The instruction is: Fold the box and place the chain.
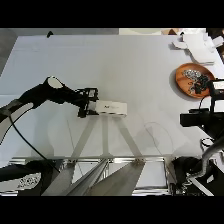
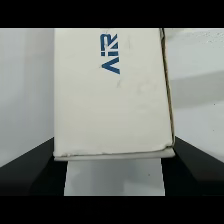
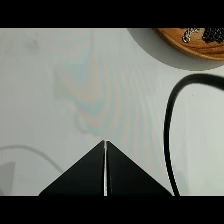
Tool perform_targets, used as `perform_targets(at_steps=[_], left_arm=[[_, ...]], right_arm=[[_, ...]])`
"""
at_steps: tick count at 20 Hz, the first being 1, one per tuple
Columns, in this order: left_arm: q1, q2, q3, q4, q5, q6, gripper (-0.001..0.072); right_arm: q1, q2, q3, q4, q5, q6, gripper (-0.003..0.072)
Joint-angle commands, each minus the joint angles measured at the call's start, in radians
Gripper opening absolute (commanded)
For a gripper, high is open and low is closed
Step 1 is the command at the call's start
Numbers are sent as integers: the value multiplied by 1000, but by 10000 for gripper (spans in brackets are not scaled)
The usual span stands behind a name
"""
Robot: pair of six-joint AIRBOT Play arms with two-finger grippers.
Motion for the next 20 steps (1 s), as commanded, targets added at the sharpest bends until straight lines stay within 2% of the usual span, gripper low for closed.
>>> perform_targets(at_steps=[1,3,7,9,11,13,15,18,20], left_arm=[[1,141,1,170,13,-282,9],[1,229,1,336,18,-457,9],[8,368,1,763,17,-826,9],[48,411,1,890,18,-994,9],[126,428,1,942,24,-1139,9],[229,428,1,931,55,-1252,9],[343,427,1,842,138,-1304,9],[513,423,1,547,335,-1312,5],[590,410,1,333,462,-1307,5]], right_arm=[[0,1,0,3,-6,1,10],[0,1,0,3,-6,1,10],[0,1,0,3,-6,1,10],[0,1,0,4,-6,1,10],[0,1,0,6,-6,0,10],[0,1,0,12,-6,0,10],[0,1,0,17,-6,0,10],[0,1,0,18,-6,0,10],[0,1,0,18,-11,0,10]])
